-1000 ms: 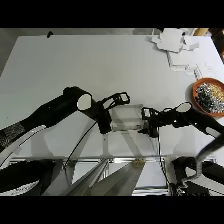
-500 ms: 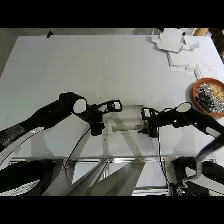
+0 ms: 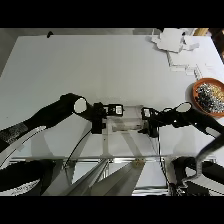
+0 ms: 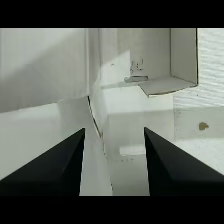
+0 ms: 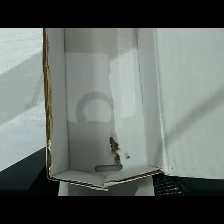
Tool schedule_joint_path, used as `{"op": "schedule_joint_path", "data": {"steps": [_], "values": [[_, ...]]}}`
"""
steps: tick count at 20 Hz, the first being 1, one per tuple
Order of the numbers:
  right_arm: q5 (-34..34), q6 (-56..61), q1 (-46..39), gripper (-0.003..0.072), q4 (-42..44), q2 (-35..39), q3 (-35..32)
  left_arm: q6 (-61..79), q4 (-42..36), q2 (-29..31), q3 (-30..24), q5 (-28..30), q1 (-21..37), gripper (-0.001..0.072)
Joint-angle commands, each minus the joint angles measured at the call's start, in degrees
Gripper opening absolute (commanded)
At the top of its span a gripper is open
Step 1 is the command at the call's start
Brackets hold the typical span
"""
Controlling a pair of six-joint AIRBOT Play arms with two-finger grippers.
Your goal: Fold the box and place the chain.
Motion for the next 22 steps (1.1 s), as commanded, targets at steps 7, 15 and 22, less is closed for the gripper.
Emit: {"op": "schedule_joint_path", "data": {"steps": [7,15,22], "values": [[0.0,0.02,0.0,0.0414,0.02,-0.02,0.04,1.77,-6.56,-2.84,-0.04,0.76,-2.97,0.0231],[0.0,0.02,0.0,0.0414,0.02,-0.02,0.04,2.19,-11.06,-4.02,-0.04,6.47,-3.93,0.0093],[0.02,0.02,0.0,0.0414,0.02,-0.02,0.04,2.6,-12.5,-4.04,-0.04,7.65,-5.07,0.0327]]}}
